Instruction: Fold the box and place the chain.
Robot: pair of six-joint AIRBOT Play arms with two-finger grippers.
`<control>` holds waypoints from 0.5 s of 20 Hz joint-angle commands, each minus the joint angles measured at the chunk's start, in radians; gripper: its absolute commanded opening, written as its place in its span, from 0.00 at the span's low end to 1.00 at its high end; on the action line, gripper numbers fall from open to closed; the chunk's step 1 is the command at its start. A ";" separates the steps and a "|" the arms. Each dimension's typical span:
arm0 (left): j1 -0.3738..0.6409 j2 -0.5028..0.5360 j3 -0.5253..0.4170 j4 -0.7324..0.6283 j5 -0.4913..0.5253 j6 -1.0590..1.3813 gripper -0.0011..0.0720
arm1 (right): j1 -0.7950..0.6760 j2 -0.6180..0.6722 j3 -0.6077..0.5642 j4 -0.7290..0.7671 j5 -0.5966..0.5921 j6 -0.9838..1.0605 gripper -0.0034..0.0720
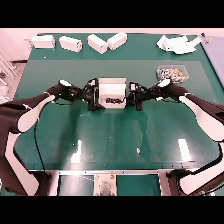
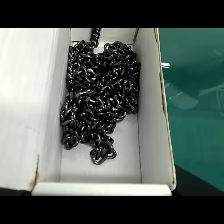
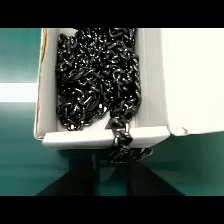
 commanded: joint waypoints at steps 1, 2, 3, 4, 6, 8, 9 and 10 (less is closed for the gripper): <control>0.000 0.000 0.001 0.000 0.000 0.000 0.88 | 0.006 0.000 0.001 0.003 -0.026 0.020 0.24; 0.000 0.000 0.001 0.000 0.000 0.000 0.88 | 0.006 0.000 0.001 0.003 -0.031 0.038 0.23; 0.000 0.000 0.001 0.000 0.000 0.000 0.88 | 0.006 0.000 0.001 0.002 -0.030 0.049 0.15; 0.000 0.000 0.001 0.000 0.000 0.000 0.88 | 0.004 0.001 0.002 0.002 -0.031 0.065 0.08; 0.000 0.000 0.001 0.000 0.000 0.000 0.88 | 0.004 0.007 0.001 -0.013 -0.029 0.099 0.06; 0.000 0.000 0.001 0.000 0.000 0.000 0.88 | 0.004 0.031 0.001 -0.046 -0.027 0.155 0.06; 0.000 0.000 0.001 0.000 0.000 0.000 0.88 | 0.004 0.050 0.001 -0.063 -0.011 0.178 0.06; 0.000 0.000 0.001 0.000 0.000 0.000 0.88 | 0.004 0.073 0.001 -0.085 0.002 0.201 0.06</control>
